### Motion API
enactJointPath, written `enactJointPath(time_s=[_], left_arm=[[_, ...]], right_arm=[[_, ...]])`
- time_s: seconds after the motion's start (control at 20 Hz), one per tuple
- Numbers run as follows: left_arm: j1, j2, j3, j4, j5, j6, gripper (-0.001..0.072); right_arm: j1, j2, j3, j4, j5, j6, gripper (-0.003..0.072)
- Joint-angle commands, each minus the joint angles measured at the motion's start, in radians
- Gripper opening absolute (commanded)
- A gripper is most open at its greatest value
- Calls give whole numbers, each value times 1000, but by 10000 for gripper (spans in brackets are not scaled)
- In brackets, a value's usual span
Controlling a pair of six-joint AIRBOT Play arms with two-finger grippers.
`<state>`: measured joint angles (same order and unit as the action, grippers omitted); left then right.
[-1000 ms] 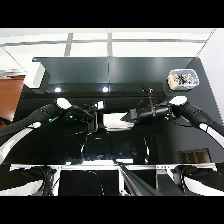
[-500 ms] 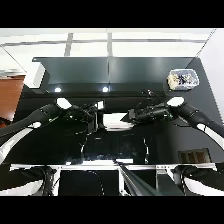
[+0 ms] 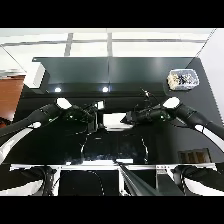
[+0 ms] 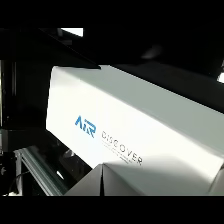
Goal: Fold the box and place the chain.
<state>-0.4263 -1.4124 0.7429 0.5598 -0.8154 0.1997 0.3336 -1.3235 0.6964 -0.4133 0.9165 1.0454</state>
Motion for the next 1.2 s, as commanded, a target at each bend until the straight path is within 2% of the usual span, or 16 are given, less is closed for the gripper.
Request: enactJointPath(time_s=[0.0, 0.45, 0.65, 0.75, 0.85, 0.9, 0.95, 1.15], left_arm=[[0, -1, 0, 0, 0, 1, 432], [0, -1, 0, 0, 0, 1, 432], [0, -1, 0, 0, 0, 1, 432], [0, -1, 0, -1, 0, 1, 432], [1, 0, 3, 0, 0, 1, 434], [2, 5, 9, 12, 0, 1, 502], [2, 19, 15, 30, 2, -3, 720], [8, 136, 40, 170, -60, -48, 720]], right_arm=[[1, -2, 0, -35, -45, 7, 11], [0, -12, 13, -43, -25, -38, 12], [-50, 4, 113, -41, 150, -57, 12], [-117, 45, 163, -48, 246, -74, 12], [-209, 114, 190, -106, 284, -71, 13], [-267, 157, 193, -151, 294, -60, 12], [-323, 197, 193, -212, 306, -40, 12], [-541, 324, 192, -451, 378, 18, 12]])
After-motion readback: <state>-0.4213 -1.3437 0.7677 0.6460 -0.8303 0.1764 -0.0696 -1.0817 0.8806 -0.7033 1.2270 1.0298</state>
